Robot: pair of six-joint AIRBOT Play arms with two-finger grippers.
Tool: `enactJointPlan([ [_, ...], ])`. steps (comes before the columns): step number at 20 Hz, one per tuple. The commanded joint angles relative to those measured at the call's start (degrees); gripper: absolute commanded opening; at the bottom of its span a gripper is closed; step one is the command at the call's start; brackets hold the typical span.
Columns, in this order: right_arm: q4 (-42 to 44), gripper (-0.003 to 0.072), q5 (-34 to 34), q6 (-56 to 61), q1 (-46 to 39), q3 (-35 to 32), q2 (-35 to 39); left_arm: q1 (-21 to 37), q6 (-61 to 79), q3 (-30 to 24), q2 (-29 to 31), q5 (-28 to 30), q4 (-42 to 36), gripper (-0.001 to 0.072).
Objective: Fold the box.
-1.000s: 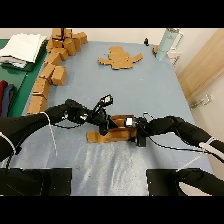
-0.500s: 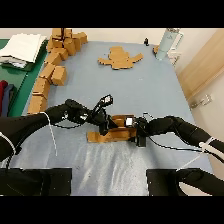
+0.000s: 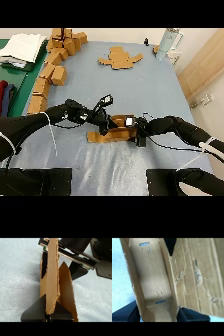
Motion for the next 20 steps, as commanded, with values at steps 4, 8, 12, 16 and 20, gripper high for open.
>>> enactJointPlan([
  [4, -0.02, 0.0508, -0.02, 0.00, 0.07, -0.02, -0.04, 0.07, 0.02, 0.00, 0.04, 0.02, -0.44, 0.0012],
  [8, -0.04, 0.0508, -0.02, 0.00, 0.04, -0.02, -0.04, 0.07, -0.13, 0.00, -0.02, -0.90, -1.07, 0.0013],
  [12, -0.04, 0.0508, -0.04, 0.00, 0.04, -0.02, -0.04, 0.07, -0.15, 0.00, -0.02, -1.03, -1.07, 0.0014],
  [16, -0.04, 0.0508, -0.04, 0.00, 0.07, -0.02, -0.04, 1.29, -3.23, 0.02, 0.85, -0.42, -0.57, 0.0670],
  [20, -0.04, 0.0507, -0.04, 0.00, 0.04, -0.02, -0.04, 7.39, -19.89, 0.02, 7.58, -0.72, 12.39, 0.0671],
])
